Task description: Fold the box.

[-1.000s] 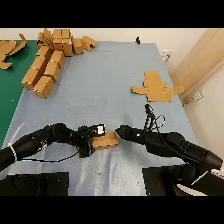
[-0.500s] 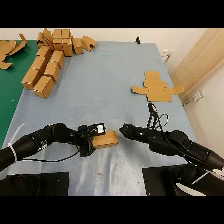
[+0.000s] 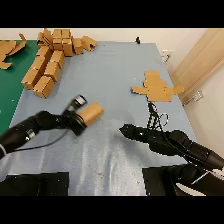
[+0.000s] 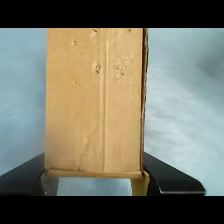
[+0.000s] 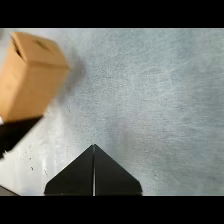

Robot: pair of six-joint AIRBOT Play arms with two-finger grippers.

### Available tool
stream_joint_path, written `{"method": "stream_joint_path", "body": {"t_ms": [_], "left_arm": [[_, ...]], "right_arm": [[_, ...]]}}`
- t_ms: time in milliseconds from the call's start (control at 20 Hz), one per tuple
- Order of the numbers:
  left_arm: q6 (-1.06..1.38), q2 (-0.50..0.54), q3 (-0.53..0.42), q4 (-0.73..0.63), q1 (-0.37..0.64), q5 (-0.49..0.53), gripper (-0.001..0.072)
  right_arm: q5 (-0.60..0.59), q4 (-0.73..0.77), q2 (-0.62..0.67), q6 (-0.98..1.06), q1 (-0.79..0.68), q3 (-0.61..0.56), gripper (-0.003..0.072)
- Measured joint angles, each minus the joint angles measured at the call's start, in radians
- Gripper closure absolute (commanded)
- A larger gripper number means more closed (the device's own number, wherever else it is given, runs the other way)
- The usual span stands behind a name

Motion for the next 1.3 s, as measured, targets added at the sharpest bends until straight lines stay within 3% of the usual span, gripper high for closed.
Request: {"method": "stream_joint_path", "body": {"t_ms": [350, 550, 900, 1300], "left_arm": [[-0.208, 0.112, 0.030, 0.235, 0.502, -0.151, 0.0179], [-0.233, 0.142, 0.034, 0.336, 0.703, -0.245, 0.0179], [-0.254, 0.098, 0.079, 0.415, 0.821, -0.248, 0.0179], [-0.357, -0.167, 0.324, 0.423, 0.821, -0.243, 0.0179]], "right_arm": [[0.000, -0.029, 0.000, 0.000, 0.000, 0.000, 0.0684], [0.002, -0.037, 0.000, 0.000, 0.000, 0.000, 0.0684], [0.045, -0.040, 0.000, 0.010, 0.000, 0.000, 0.0684], [0.060, -0.040, 0.000, 0.018, 0.000, 0.000, 0.0684]]}}
